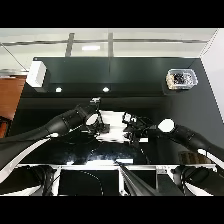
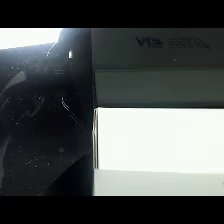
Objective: Fold the box and place the chain.
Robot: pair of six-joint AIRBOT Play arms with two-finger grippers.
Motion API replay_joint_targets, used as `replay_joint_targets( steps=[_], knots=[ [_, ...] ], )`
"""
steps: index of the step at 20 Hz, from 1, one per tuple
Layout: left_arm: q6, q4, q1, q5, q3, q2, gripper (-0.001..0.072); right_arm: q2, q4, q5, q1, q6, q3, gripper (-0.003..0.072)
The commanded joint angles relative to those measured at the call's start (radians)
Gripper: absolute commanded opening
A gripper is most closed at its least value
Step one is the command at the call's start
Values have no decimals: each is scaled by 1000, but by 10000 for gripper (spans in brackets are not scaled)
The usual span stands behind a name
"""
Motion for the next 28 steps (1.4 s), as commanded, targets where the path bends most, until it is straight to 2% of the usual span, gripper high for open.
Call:
replay_joint_targets(
  steps=[1,3,4,5,6,7,8,9,10,11,12,13,15,17,19,21,23,25,27,28],
  knots=[
    [2,0,0,1,0,0,29,-2,13,1,1,-1,0,244],
    [2,0,0,1,0,0,29,-2,14,1,1,-1,0,248],
    [2,0,0,1,0,0,29,-2,19,0,1,0,0,376],
    [2,0,0,1,0,0,29,-2,21,-2,1,-1,0,463],
    [2,0,0,1,0,0,29,-2,19,-1,0,-1,0,457],
    [2,0,0,1,0,0,29,-2,16,2,0,0,0,251],
    [2,0,0,1,0,0,29,-2,17,6,1,0,0,134],
    [2,0,0,1,0,0,29,-2,24,3,0,0,0,301],
    [2,0,0,1,0,0,29,-2,35,-3,0,0,0,421],
    [2,0,0,1,0,0,29,-2,35,-4,0,0,1,327],
    [2,0,0,1,0,0,29,2,32,3,-2,0,1,39],
    [2,0,0,0,0,0,29,18,33,35,-12,10,4,15],
    [2,0,0,0,0,0,29,82,-8,80,-55,141,7,15],
    [2,0,0,1,0,0,29,164,-162,144,-151,405,9,15],
    [2,0,0,0,0,0,29,256,-275,242,-297,652,9,15],
    [2,0,0,1,0,0,29,323,-320,315,-474,878,8,14],
    [2,0,0,1,0,0,29,327,-338,379,-652,1081,6,14],
    [2,0,0,1,0,0,29,319,-388,377,-782,1153,-11,14],
    [2,0,0,7,0,0,29,282,-433,396,-860,1245,-33,14],
    [2,0,0,8,0,0,29,248,-433,441,-874,1264,-36,14]
  ],
)
